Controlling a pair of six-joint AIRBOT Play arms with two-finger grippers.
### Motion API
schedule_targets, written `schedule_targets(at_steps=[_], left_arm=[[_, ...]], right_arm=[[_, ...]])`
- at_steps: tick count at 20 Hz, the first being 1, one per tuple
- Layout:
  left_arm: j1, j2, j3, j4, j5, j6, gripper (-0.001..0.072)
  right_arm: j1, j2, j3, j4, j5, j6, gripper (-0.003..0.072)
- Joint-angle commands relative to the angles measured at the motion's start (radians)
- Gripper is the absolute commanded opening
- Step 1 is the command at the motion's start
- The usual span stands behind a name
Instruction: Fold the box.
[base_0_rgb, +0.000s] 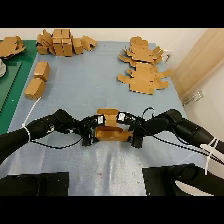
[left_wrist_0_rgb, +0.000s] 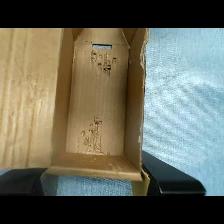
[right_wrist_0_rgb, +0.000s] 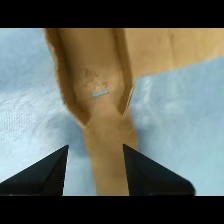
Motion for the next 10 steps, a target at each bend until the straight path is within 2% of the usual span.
schedule_targets(at_steps=[1,5,6,7,9,10], left_arm=[[0.000,-0.001,0.000,0.000,0.000,0.000,0.0525],[0.000,-0.001,0.000,0.000,0.000,0.000,0.0525],[0.000,-0.001,0.000,0.000,0.000,0.000,0.0525],[0.000,-0.001,0.000,0.000,0.000,0.000,0.0525],[0.000,-0.001,0.000,0.000,0.000,0.000,0.0525],[0.000,-0.001,0.000,0.000,0.000,0.000,0.0525]], right_arm=[[0.037,-0.037,-0.005,-0.034,0.167,-0.053,0.0535],[0.037,-0.068,-0.005,0.008,0.207,-0.053,0.0534],[0.037,-0.069,-0.005,0.014,0.204,-0.053,0.0514],[0.037,-0.068,-0.005,0.027,0.202,-0.053,0.0456],[0.038,-0.066,-0.005,0.071,0.199,-0.055,0.0167],[0.038,-0.066,-0.005,0.096,0.191,-0.066,0.0148]])
